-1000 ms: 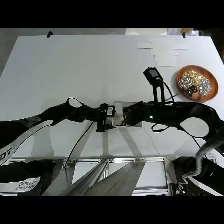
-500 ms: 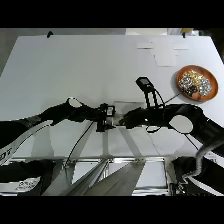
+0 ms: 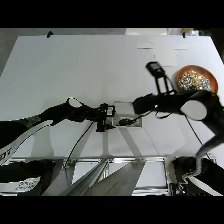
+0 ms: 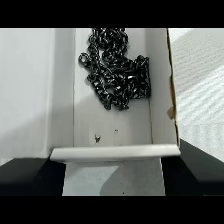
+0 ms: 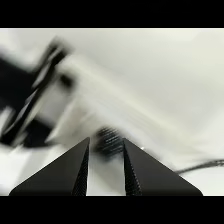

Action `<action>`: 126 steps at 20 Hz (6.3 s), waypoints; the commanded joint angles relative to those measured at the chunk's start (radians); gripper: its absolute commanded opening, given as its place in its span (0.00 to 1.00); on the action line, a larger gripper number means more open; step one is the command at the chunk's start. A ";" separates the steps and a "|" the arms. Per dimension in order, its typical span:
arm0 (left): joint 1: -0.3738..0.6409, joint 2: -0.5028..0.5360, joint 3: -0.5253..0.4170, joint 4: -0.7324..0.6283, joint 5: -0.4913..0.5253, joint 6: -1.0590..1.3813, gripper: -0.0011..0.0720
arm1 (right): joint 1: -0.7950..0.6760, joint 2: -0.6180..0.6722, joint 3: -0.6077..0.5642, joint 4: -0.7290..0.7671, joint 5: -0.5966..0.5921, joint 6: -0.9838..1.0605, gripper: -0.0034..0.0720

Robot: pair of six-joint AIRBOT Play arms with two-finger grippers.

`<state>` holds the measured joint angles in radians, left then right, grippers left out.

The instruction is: Fold the box and place the chain.

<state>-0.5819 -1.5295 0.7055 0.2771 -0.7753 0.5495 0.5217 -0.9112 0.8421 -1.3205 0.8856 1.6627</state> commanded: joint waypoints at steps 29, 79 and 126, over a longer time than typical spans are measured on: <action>0.001 0.001 0.000 0.000 0.000 0.000 0.03 | -0.291 -0.464 -0.043 -0.243 0.055 0.108 0.10; 0.001 0.001 0.000 0.000 0.000 0.000 0.03 | 0.207 -0.100 -0.150 0.132 -0.179 0.041 0.29; 0.001 0.001 0.000 0.000 0.000 0.000 0.03 | -0.307 -0.338 -0.100 -0.277 -0.002 0.052 0.07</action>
<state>-0.5819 -1.5295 0.7055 0.2771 -0.7757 0.5491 0.2005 -1.2884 0.7410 -1.6035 0.8768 1.7298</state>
